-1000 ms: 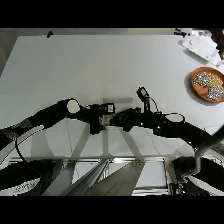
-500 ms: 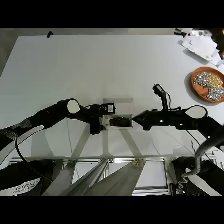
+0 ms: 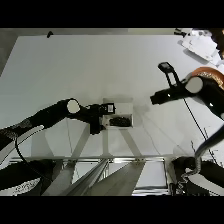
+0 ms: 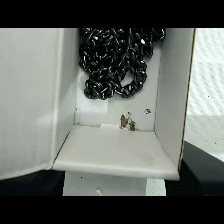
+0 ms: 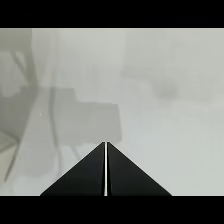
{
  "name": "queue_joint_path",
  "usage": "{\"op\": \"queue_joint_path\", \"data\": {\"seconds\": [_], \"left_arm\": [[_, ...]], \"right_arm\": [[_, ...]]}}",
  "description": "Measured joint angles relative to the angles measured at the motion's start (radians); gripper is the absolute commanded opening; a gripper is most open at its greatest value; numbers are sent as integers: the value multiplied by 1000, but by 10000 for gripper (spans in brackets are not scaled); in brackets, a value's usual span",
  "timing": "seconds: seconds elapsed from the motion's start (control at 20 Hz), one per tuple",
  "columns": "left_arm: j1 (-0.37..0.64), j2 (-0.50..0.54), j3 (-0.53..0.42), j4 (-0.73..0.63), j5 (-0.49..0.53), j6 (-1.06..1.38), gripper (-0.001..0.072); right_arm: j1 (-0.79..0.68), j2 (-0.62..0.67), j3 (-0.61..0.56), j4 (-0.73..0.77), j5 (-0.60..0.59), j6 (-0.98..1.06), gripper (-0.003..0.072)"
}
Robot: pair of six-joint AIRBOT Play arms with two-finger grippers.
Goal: Fold the box and place the chain.
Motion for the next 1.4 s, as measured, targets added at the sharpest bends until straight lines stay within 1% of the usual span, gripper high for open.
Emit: {"op": "queue_joint_path", "data": {"seconds": [0.1, 0.2, 0.3, 0.4, 0.6, 0.9, 1.25, 1.3, 1.35, 1.4], "left_arm": [[0, 0, 0, 0, 0, 0, 412], [0, 0, 0, 0, 0, 0, 412], [0, 0, 0, 0, 0, 0, 412], [0, 0, 0, 0, 0, 0, 412], [0, 0, 0, 0, 0, 0, 412], [0, 0, 0, 0, 0, 0, 412], [0, 0, 0, 0, 0, 0, 412], [0, 0, 0, 0, 0, 0, 412], [0, 0, 0, 0, 0, 0, 412], [0, 0, 0, 0, 0, 0, 412]], "right_arm": [[69, -106, 102, -6, 5, -36, 11], [128, -206, 183, 2, 34, -85, 11], [166, -283, 239, 8, 69, -122, 11], [185, -325, 273, 17, 92, -148, 11], [201, -359, 336, 54, 143, -219, 8], [207, -369, 432, 186, 265, -378, 7], [242, -370, 460, 225, 462, -497, 16], [249, -367, 461, 226, 492, -512, 79], [253, -362, 461, 226, 515, -521, 253], [257, -356, 462, 225, 534, -534, 410]]}}
